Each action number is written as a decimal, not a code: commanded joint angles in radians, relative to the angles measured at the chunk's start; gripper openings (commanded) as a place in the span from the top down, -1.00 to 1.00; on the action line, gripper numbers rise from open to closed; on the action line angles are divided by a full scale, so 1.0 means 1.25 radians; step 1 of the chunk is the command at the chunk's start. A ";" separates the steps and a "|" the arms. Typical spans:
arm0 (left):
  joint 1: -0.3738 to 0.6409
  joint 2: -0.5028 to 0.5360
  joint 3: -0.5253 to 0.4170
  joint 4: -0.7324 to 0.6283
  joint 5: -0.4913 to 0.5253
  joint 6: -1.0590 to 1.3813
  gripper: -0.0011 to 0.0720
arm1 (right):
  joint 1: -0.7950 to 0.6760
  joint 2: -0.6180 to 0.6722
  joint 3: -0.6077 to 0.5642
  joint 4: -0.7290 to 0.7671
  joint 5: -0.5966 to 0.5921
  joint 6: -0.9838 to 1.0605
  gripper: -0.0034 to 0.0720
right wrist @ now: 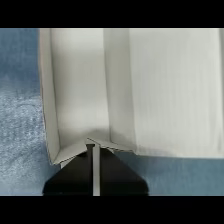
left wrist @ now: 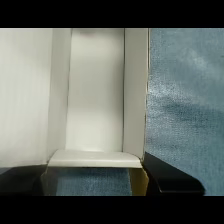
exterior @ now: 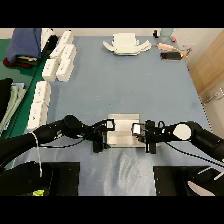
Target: Fold the box.
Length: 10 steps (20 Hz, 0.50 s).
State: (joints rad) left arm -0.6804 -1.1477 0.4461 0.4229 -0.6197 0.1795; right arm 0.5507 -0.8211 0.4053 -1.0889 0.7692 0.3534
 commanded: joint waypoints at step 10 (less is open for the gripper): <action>0.001 0.000 0.000 0.003 -0.001 0.003 -0.31 | -0.195 0.102 0.109 -0.565 0.408 1.261 0.90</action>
State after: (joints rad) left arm -0.6804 -1.1473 0.4461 0.4255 -0.6201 0.1822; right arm 0.4057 -0.6926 0.5514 -1.7763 1.1358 1.6558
